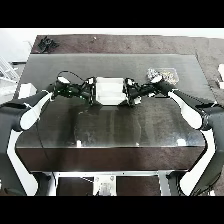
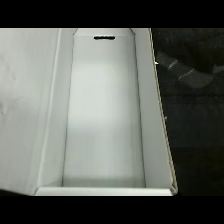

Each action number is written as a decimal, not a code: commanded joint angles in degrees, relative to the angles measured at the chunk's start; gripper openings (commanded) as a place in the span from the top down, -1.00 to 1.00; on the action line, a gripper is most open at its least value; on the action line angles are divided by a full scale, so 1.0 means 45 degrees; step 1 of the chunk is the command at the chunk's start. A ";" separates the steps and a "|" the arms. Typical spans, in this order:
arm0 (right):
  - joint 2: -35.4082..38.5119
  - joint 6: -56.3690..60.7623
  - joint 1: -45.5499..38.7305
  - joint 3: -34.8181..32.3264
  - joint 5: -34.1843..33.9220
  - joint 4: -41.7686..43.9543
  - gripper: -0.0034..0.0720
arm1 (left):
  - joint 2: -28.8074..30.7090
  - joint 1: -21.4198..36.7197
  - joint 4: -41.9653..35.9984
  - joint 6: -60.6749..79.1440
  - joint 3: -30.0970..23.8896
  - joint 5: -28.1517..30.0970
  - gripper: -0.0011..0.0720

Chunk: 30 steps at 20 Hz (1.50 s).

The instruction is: Fold the box and place the chain.

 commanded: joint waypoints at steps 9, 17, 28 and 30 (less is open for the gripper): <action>0.0010 0.0005 0.0015 0.0000 0.0024 -0.0005 -0.67 | -0.0005 0.0015 -0.0049 -0.0005 0.0005 0.0189 -0.50; 0.0010 0.0005 0.0015 0.0000 0.0024 -0.0005 -0.67 | -0.0005 0.0015 -0.0049 -0.0010 0.0010 0.0189 -0.50; 0.0189 0.0005 -0.0151 0.0039 0.0083 -0.0170 -1.00 | -0.0005 0.0015 -0.0015 0.0000 0.0005 0.0267 -0.50; 0.0413 0.0005 -0.0403 0.0044 0.0073 -0.0520 -1.00 | -0.0005 0.0015 -0.0005 0.0000 0.0005 0.0267 -0.50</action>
